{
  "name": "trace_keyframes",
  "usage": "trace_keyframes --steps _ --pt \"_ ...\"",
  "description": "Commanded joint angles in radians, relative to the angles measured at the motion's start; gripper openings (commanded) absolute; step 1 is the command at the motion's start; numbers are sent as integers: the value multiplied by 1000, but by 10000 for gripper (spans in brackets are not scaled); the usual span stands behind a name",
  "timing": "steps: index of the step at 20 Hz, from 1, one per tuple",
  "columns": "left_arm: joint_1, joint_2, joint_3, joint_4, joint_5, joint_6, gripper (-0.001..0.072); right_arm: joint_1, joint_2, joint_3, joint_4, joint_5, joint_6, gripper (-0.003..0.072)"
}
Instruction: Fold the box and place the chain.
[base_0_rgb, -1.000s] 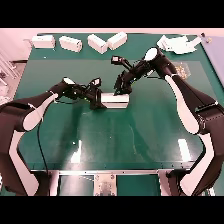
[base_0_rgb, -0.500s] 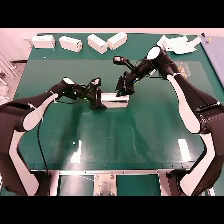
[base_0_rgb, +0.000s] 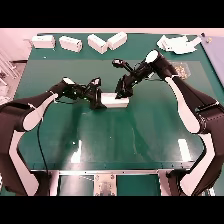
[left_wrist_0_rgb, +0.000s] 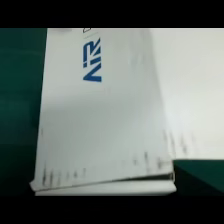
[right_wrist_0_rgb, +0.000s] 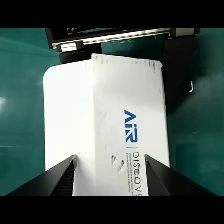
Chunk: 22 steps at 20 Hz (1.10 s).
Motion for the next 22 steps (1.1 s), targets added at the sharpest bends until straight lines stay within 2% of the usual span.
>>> trace_keyframes --steps 1,15,18,20,22 --pt "0 1 0 0 0 1 585 8 -2 -7 -32 -25 -5 511" --pt "0 1 0 0 0 1 585 12 0 6 -40 -69 -13 507" --pt "0 1 0 0 0 1 585 11 3 14 -39 -4 -12 494" --pt "0 1 0 0 0 1 585 11 6 14 -40 19 -12 436" --pt "0 1 0 0 0 1 585 11 8 14 -39 40 -1 438"
